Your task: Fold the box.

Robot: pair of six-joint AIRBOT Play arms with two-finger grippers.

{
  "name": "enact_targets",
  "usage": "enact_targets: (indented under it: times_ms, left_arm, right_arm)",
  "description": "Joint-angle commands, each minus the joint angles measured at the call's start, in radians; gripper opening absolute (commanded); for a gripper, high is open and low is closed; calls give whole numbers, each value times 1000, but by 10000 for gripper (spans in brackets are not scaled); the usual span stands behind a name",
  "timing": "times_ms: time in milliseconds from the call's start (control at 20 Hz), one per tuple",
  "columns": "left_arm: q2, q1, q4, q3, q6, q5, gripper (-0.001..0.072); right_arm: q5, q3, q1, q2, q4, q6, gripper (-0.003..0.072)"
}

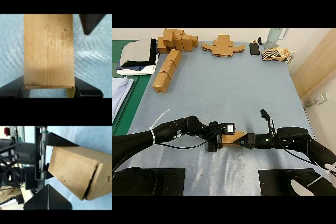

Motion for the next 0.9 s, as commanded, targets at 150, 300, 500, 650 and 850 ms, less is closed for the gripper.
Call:
enact_targets:
  times_ms: [150, 300, 500, 650, 850]
  left_arm:
    - [0, 0, 0, 1, 0, 0, 357]
    - [0, 0, 0, 1, 0, 0, 357]
    - [0, 0, 0, 1, 0, 0, 357]
    - [0, 0, 0, 1, 0, 0, 357]
    - [0, 0, 0, 1, 0, 0, 357]
  right_arm:
    - [11, -5, -32, -6, -3, -23, 1]
    - [11, -5, -32, -6, -31, -22, 1]
    - [11, -6, -32, -6, -72, -8, 1]
    - [27, -7, -32, -6, -80, 5, 1]
    - [41, -7, -32, -6, -81, 5, 1]
